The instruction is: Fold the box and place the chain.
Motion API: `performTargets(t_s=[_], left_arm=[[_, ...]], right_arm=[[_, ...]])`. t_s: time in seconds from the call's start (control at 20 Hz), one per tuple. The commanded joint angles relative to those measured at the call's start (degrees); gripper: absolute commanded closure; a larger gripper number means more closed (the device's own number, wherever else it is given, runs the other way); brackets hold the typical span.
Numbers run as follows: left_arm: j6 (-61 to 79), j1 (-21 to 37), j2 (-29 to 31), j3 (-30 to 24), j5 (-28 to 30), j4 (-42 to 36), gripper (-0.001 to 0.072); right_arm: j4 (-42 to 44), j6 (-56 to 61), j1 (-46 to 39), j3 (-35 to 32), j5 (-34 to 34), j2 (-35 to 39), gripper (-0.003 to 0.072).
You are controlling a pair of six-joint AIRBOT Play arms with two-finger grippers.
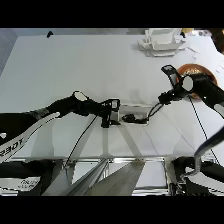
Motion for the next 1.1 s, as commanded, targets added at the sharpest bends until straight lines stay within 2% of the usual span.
performTargets(t_s=[0.0,0.15,0.4,0.55,0.75,0.85,1.05], left_arm=[[0.0,0.0,0.0,0.0,0.0,0.0,0.0625],[0.0,0.0,0.0,0.0,0.0,0.0,0.0625],[0.0,0.0,0.0,0.0,0.0,0.0,0.0625],[0.0,0.0,0.0,0.0,0.0,0.0,0.0625],[0.0,0.0,0.0,0.0,0.0,0.0,0.0625],[0.0,0.0,0.0,0.0,0.0,0.0,0.0625],[0.0,0.0,0.0,0.0,0.0,0.0,0.0625]], right_arm=[[0.9,-0.7,-0.3,0.0,-0.9,-2.5,0.0352],[0.9,-0.7,-0.3,0.0,-1.0,-4.1,0.0402],[0.8,-0.6,-0.3,-0.2,-1.2,-5.2,0.0421],[0.5,-0.6,-0.3,-0.3,-1.2,-5.3,0.0466],[0.0,-0.6,-0.3,-0.3,-1.1,-5.8,0.0470],[0.0,-0.6,-0.3,-0.3,-1.1,-5.8,0.0511],[0.0,-0.6,-0.3,-0.3,-1.0,-6.8,0.0511]])
